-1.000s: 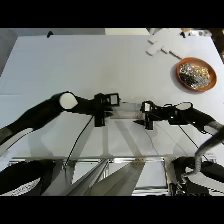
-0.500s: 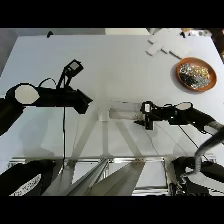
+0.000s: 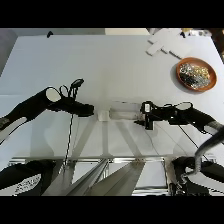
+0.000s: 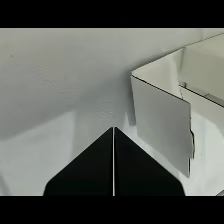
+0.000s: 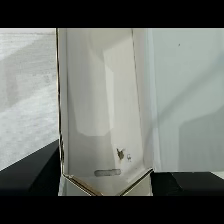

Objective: Fold the box and place the chain.

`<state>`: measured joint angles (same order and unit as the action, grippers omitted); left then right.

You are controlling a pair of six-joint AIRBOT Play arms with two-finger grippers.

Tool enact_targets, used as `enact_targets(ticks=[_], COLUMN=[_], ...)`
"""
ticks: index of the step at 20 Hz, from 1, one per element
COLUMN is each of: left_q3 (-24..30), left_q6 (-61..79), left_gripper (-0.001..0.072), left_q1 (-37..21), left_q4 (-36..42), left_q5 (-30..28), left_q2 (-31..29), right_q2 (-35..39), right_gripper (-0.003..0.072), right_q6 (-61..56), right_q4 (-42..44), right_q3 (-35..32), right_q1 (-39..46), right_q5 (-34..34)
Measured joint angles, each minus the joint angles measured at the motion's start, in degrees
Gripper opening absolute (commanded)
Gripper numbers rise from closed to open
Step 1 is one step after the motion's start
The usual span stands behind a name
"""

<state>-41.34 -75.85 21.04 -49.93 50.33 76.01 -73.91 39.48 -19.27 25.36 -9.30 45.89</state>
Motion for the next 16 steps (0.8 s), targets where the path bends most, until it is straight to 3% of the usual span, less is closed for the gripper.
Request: enact_targets(ticks=[6, 16], left_q3=[0.1, 0.1], left_q6=[-0.5, 4.1], left_gripper=[0.0005, 0.0009], left_q1=[1.1, 2.7], left_q4=[2.7, 8.9], left_q5=[-1.0, -2.1], left_q2=[3.8, 4.6], right_q2=[0.0, 0.0], right_gripper=[0.0482, 0.0482], right_q6=[0.0, 0.0], right_q4=[0.0, 0.0], right_q3=[0.0, 0.0], right_q1=[0.0, 0.0], right_q5=[0.0, 0.0])
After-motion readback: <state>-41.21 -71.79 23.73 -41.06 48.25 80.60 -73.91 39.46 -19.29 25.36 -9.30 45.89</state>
